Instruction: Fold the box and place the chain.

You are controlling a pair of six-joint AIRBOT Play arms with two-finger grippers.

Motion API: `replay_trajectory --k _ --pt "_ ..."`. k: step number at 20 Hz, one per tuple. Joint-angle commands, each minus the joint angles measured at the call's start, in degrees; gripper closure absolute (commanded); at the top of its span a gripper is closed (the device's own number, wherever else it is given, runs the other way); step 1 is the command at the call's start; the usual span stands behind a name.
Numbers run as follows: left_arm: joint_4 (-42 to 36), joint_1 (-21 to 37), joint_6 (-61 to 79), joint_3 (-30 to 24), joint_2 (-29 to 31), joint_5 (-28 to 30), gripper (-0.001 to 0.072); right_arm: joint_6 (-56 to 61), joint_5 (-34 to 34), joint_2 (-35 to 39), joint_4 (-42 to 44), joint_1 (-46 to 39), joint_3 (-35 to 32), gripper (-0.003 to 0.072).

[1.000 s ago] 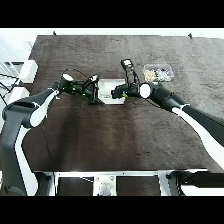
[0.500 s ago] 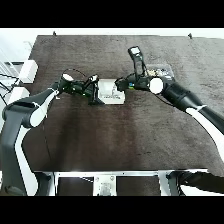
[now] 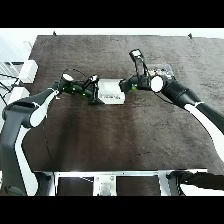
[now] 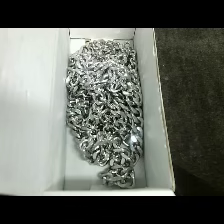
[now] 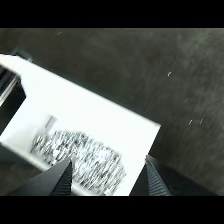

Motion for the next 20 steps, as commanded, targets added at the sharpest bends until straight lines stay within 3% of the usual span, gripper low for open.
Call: replay_trajectory --k 1,3,4,6,8,12,14,16,20 --pt "0.0 0.0 0.0 0.0 0.0 0.0 0.0346 -4.7 -1.6 -0.5 -0.2 -2.9 3.2 0.0185" --pt "0.0 0.0 0.0 0.0 0.0 0.0 0.0346 -7.6 -1.6 -0.5 -0.2 -4.6 6.4 0.0247" --pt "0.0 0.0 0.0 0.0 0.0 0.0 0.0346 -9.0 -1.6 -0.5 -0.2 -5.2 7.7 0.0369" --pt "0.0 0.0 0.0 0.0 0.0 0.0 0.0346 -12.7 -1.4 -0.7 -0.1 -6.3 9.2 0.0522" --pt "0.0 0.0 0.0 0.0 0.0 0.0 0.0346 -21.8 1.7 -2.0 4.3 -8.1 9.5 0.0534" --pt "0.0 0.0 0.0 0.0 0.0 0.0 0.0346 -45.6 6.2 -7.1 27.7 -13.2 11.7 0.0534" --pt "0.0 0.0 0.0 0.0 0.0 0.0 0.0346 -54.2 13.2 -11.0 37.4 -15.9 14.6 0.0533" --pt "0.0 0.0 0.0 0.0 0.0 0.0 0.0346 -56.9 20.3 -15.5 41.9 -17.6 18.3 0.0533" --pt "0.0 0.0 0.0 0.0 0.0 0.0 0.0346 -57.0 25.1 -21.3 42.3 -17.1 23.2 0.0533"
